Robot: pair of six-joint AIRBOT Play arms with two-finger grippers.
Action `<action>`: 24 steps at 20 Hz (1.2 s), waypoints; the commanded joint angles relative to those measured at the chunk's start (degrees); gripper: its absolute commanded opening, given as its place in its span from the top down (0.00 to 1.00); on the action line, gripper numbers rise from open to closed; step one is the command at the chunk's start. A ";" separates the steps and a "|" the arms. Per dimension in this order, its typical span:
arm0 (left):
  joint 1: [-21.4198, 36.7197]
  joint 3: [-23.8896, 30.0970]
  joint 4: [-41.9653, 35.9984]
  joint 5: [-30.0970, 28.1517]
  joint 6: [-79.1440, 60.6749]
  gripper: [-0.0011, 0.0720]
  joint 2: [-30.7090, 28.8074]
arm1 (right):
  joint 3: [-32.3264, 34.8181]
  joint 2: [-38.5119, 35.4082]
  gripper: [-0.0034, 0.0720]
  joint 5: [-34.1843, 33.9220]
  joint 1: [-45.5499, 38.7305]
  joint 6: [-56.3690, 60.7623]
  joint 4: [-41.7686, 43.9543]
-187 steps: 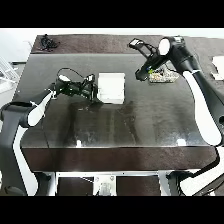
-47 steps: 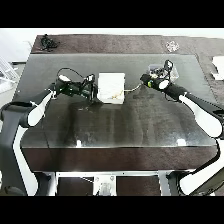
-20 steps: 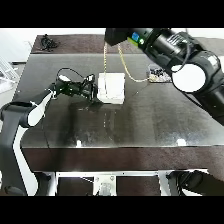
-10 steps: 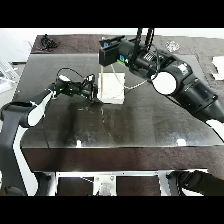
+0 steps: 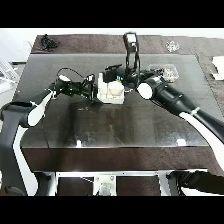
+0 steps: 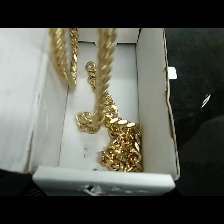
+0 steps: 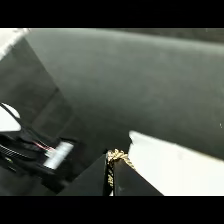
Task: Fold the box and place the chain.
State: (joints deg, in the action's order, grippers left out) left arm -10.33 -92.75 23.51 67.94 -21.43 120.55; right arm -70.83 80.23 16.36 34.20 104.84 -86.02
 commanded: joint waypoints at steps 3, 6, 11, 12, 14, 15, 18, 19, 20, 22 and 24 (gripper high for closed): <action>0.00 -0.04 0.00 0.00 -0.02 0.11 -0.04 | 2.75 6.60 0.95 2.27 -1.01 2.75 1.55; 0.00 -0.04 0.00 0.00 -0.02 0.11 -0.04 | 4.83 6.75 0.95 3.08 -1.07 2.71 1.49; 0.00 -0.04 0.00 0.00 -0.02 0.11 -0.04 | 5.53 6.62 0.23 3.89 -2.27 -0.96 0.96; 0.00 -0.04 0.00 0.00 -0.02 0.11 -0.04 | 5.53 6.34 0.23 3.96 -3.39 -0.92 0.90; 0.00 -0.04 0.00 0.00 -0.02 0.11 -0.04 | 5.53 5.18 0.24 4.68 -6.62 -0.87 0.90; 0.00 -0.04 0.00 0.00 -0.02 0.11 -0.04 | 5.55 4.28 0.24 5.31 -9.01 -0.90 0.87; 0.00 -0.04 0.00 0.00 -0.02 0.11 -0.04 | 6.38 1.66 0.24 5.66 -17.84 1.09 0.92; 0.00 -0.04 0.00 0.00 -0.02 0.11 -0.04 | 6.67 1.51 0.24 5.66 -20.44 2.08 0.94; 0.00 -0.04 0.00 0.00 -0.02 0.11 -0.04 | 7.30 1.66 0.24 5.57 -22.88 3.56 1.14; 0.00 -0.04 0.00 -0.02 -0.02 0.11 -0.04 | 8.33 3.17 0.24 5.29 -26.14 6.25 1.60; 0.00 -0.04 0.00 0.04 -0.02 0.11 -0.04 | 8.48 5.81 0.24 4.20 -27.71 6.23 1.73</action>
State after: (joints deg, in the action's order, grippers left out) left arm -10.33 -92.75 23.51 67.96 -21.45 120.55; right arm -62.96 84.14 21.61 10.28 109.06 -84.73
